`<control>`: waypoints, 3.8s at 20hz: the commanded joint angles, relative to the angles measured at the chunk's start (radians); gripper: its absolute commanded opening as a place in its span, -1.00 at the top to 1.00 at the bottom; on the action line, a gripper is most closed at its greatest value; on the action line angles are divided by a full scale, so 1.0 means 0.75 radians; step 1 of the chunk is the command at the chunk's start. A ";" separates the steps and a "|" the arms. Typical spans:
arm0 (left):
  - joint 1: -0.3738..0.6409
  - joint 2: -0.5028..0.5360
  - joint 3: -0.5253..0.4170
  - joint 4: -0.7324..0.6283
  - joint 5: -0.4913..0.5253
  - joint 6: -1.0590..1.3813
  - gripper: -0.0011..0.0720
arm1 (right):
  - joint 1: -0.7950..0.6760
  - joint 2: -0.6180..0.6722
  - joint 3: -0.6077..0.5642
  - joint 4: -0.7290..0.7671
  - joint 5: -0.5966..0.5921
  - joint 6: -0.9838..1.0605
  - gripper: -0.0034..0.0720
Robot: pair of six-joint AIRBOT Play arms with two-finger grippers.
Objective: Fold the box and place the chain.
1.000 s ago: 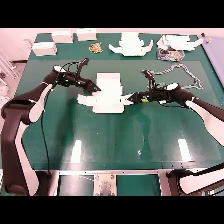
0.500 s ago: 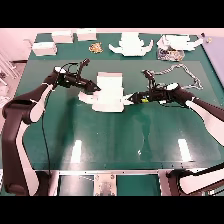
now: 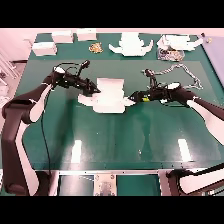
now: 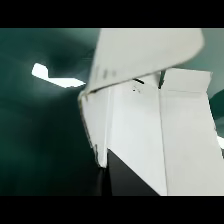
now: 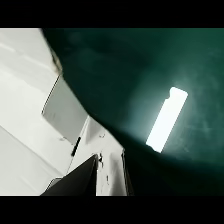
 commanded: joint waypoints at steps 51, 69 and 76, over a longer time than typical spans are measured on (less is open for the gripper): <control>-0.004 0.165 -0.382 -0.188 0.190 0.813 0.94 | -0.136 0.068 0.045 0.246 0.000 -0.140 0.40; -0.004 0.166 -0.427 -0.207 0.242 0.900 0.92 | -0.137 0.068 0.045 0.246 -0.007 -0.174 0.40; -0.004 0.166 -0.427 -0.207 0.245 0.900 0.92 | -0.117 0.138 -0.043 0.319 -0.009 -0.296 0.48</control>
